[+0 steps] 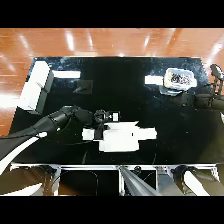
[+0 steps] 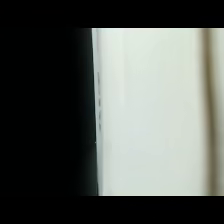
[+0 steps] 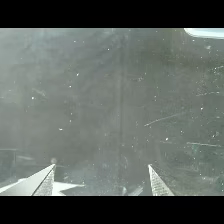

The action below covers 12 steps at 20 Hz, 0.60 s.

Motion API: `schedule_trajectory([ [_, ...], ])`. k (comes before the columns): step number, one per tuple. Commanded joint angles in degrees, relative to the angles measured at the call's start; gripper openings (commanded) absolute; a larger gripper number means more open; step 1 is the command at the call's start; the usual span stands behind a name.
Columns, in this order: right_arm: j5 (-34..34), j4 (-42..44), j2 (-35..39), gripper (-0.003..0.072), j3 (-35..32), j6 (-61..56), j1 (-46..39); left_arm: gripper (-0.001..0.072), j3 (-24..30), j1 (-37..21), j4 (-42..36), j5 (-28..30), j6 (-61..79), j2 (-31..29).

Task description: Fold the box and place the chain.

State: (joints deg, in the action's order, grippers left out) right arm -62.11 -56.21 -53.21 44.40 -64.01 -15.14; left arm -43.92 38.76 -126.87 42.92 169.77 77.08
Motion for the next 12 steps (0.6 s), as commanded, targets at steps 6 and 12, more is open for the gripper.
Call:
schedule_trajectory([
  [6, -5.8, -2.4, 0.0, 0.0703, 0.0, 11.4, 0.2, 0.0017, 0.7, 0.9, 1.6, -0.7, -0.8, -2.4],
  [12, -7.0, -10.4, -1.2, 0.0703, -3.0, 25.7, 6.4, 0.0017, 4.0, 0.1, 1.5, -6.1, -9.6, -2.5],
])
